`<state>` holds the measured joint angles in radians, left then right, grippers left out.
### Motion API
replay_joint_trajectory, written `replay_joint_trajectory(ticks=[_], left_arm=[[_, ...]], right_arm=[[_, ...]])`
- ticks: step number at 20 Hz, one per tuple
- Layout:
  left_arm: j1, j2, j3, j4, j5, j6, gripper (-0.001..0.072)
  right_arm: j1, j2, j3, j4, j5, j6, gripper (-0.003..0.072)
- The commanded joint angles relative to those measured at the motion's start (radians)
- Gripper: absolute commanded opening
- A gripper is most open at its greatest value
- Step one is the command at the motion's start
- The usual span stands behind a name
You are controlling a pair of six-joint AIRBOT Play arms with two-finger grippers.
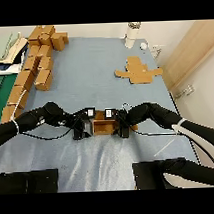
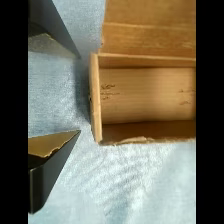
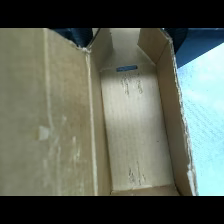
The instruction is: Fold the box.
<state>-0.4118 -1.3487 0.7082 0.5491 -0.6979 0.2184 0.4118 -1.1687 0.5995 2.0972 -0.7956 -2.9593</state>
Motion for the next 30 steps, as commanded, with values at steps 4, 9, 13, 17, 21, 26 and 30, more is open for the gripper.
replay_joint_trajectory(ticks=[4,9,13,17,21,26,30], left_arm=[[-0.03,0.007,-0.001,-0.038,0.029,-0.01,0.0675],[-0.067,-0.013,0.0,-0.09,0.085,-0.006,0.0675],[-0.093,-0.033,0.003,-0.101,0.105,-0.006,0.0665],[-0.093,-0.033,0.003,-0.1,0.104,-0.008,0.0665],[-0.093,-0.034,0.003,-0.1,0.066,-0.009,0.0663],[-0.093,-0.034,0.003,-0.085,0.063,-0.007,0.0465],[-0.093,-0.034,0.003,-0.081,0.07,-0.006,0.0467]], right_arm=[[0.001,0.0,0.0,0.0,0.001,0.0,0.0463],[0.001,0.0,0.0,0.0,0.001,0.0,0.0463],[0.001,0.0,0.0,0.0,0.001,0.0,0.0463],[0.001,0.0,0.0,0.0,0.001,0.0,0.0463],[0.001,0.0,0.0,0.0,0.001,0.0,0.0463],[0.001,0.0,0.0,0.0,0.001,0.0,0.0463],[0.001,0.0,0.0,0.0,0.001,0.0,0.0463]])
